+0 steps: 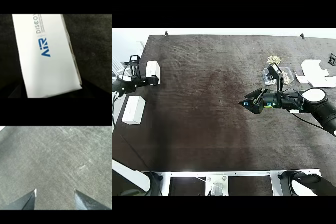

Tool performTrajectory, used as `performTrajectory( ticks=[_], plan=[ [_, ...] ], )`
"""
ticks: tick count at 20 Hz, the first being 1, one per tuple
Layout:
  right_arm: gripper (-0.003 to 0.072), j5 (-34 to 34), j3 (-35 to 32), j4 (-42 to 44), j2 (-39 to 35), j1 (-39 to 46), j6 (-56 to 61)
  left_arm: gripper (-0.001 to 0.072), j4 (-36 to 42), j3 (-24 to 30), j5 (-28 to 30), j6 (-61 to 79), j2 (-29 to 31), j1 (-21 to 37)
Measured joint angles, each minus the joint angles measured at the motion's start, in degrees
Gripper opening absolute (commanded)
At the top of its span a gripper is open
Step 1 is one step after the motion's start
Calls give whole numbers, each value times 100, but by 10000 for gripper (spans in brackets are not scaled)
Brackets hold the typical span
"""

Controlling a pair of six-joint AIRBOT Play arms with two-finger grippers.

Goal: Fold the box and place the chain.

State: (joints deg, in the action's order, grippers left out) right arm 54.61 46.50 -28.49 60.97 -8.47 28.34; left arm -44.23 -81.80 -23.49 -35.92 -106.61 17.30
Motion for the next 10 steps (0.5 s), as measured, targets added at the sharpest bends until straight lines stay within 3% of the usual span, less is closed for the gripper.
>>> performTrajectory(
  ticks=[2, 3, 10],
  plan=[
    [585, 15, 0, -2, 0, 0, 4, 720, -109, 0, -85, 0, 98, 37],
    [636, 28, 0, 0, 0, 0, 7, 720, -188, 2, -127, 0, 170, 61],
    [640, 168, 0, -2, 0, 0, 240, 720, -573, 2, -319, -15, 1088, 422]
  ],
)
